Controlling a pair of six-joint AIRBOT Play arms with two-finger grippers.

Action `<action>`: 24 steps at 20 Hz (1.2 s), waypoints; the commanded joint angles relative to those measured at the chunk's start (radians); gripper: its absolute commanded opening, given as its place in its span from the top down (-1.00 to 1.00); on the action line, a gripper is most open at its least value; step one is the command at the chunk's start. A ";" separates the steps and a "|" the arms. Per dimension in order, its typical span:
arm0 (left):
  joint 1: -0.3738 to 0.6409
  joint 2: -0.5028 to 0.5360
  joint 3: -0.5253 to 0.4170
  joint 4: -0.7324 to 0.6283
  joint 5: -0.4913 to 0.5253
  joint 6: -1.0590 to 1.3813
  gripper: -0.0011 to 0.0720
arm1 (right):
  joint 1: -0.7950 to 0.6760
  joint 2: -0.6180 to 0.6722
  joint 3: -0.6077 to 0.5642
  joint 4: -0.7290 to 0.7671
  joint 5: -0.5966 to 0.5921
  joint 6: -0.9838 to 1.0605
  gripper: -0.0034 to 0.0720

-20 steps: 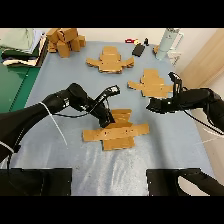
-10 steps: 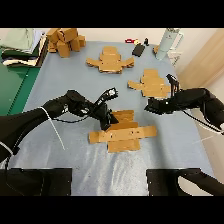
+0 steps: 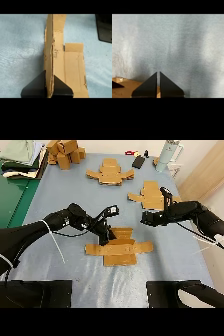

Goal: Fold the box.

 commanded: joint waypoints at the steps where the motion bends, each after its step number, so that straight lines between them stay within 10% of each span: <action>1: -0.021 -0.001 -0.001 0.057 0.001 -0.052 0.93 | 0.007 -0.001 0.000 -0.011 0.009 -0.001 0.77; 24: -0.028 0.000 0.014 0.053 0.000 -0.121 0.93 | 0.027 0.007 0.000 -0.082 -0.088 -0.035 0.90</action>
